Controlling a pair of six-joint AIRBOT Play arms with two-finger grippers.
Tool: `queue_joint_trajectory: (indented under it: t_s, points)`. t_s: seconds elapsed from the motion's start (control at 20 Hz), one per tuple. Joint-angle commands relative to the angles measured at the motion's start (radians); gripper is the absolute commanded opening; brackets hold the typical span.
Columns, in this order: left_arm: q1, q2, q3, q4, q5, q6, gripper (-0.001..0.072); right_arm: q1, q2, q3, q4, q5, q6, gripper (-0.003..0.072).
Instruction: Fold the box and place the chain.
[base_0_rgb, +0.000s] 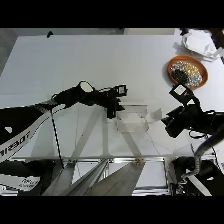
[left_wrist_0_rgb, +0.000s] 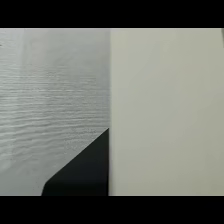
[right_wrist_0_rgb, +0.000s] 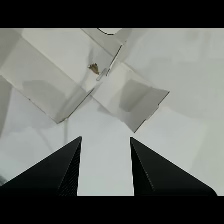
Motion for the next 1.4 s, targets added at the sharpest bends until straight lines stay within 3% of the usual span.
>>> queue_joint_trajectory:
  t_s: [0.0, 1.0, 1.15, 1.35]
  points:
    - [-0.001, 0.001, 0.0, 0.01, 0.0, 0.0, 0.0013, 0.001, -0.001, 0.0, 0.0, 0.0, 0.0, 0.0336]
    - [-0.001, 0.001, 0.0, 0.009, -0.003, 0.0, 0.0012, 0.001, -0.001, 0.0, 0.012, -0.026, 0.0, 0.0329]
    - [-0.001, 0.001, 0.0, 0.009, -0.003, 0.0, 0.0012, 0.001, -0.001, -0.002, 0.067, -0.024, -0.027, 0.0011]
    - [-0.001, 0.001, 0.0, 0.009, -0.003, 0.0, 0.0012, 0.003, -0.015, -0.097, 0.124, -0.081, -0.175, 0.0012]
